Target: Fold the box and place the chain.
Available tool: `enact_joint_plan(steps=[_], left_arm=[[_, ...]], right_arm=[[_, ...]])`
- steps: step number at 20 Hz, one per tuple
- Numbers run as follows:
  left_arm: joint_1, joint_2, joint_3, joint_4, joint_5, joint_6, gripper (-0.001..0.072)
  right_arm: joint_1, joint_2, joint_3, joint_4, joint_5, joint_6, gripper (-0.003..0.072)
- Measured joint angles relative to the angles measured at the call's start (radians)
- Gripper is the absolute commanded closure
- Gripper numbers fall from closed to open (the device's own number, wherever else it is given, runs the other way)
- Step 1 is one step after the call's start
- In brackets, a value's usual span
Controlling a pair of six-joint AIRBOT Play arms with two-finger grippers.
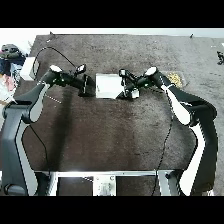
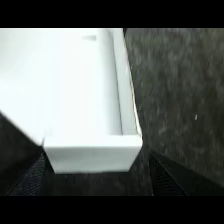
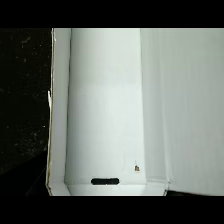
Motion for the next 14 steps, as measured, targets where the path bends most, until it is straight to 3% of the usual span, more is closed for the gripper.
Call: enact_joint_plan(steps=[14], left_arm=[[-0.05, -0.038, 0.0, -0.024, 0.047, 0.015, -0.0011]], right_arm=[[0.0, 0.0, 0.0, 0.0, 0.0, 0.0, 0.0219]])
